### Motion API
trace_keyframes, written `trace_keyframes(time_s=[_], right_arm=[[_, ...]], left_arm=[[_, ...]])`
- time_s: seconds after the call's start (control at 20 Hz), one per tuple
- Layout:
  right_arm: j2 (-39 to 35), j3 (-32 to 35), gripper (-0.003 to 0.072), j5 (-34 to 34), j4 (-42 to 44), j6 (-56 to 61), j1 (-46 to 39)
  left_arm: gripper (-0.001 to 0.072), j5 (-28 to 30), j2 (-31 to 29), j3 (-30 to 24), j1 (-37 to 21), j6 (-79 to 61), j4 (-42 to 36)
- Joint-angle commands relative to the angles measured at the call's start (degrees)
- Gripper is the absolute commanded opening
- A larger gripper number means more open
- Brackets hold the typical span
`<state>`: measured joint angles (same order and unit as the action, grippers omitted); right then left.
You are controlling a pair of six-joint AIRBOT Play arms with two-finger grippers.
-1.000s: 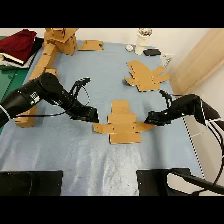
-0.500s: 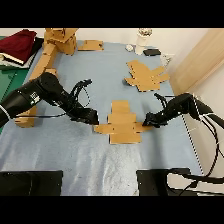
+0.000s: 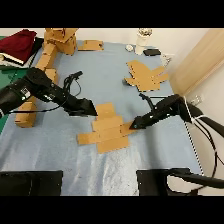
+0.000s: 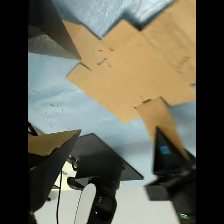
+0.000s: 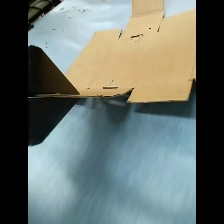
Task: Fold the box.
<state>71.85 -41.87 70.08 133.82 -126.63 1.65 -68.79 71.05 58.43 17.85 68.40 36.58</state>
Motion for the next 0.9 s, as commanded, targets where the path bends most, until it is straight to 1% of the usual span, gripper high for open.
trace_keyframes(time_s=[0.0, 0.1, 0.15, 0.25, 0.4, 0.5, 0.65, 0.7, 0.85], right_arm=[[-6.5, 5.5, 0.0002, -12.8, 4.0, -2.2, 10.3], [-12.0, 8.9, 0.0002, -20.6, 3.9, -1.0, 16.2], [-14.3, 9.9, 0.0002, -22.8, 3.8, -0.2, 18.3], [-17.1, 10.6, 0.0002, -23.0, 3.0, 2.4, 21.3], [-18.0, 10.6, 0.0002, -22.6, 2.6, 4.8, 24.6], [-17.8, 10.6, 0.0002, -22.6, 2.3, 6.3, 26.0], [-17.9, 10.6, 0.0002, -22.0, 2.2, 7.3, 26.2], [-17.8, 10.6, 0.0002, -21.6, 2.2, 7.4, 26.2], [-17.8, 10.6, 0.0002, -21.6, 0.8, 9.3, 26.2]], left_arm=[[0.0647, -1.6, 0.0, -3.1, -6.8, -1.6, -1.1], [0.0648, -1.8, 0.0, -6.8, -10.5, -2.2, -0.9], [0.0647, -1.8, 0.0, -8.5, -12.1, -3.3, -0.7], [0.0648, -1.1, 0.0, -11.1, -14.7, -6.8, -0.3], [0.0647, 2.0, 1.3, -11.9, -15.9, -12.4, -0.5], [0.0647, 2.6, 4.1, -11.8, -15.7, -17.2, -2.3], [0.0647, 2.7, 10.7, -10.9, -15.7, -20.7, -6.2], [0.0647, 1.0, 12.4, -10.6, -15.7, -23.3, -8.9], [0.0643, -8.2, 15.0, -10.4, -15.7, -34.8, -19.2]])
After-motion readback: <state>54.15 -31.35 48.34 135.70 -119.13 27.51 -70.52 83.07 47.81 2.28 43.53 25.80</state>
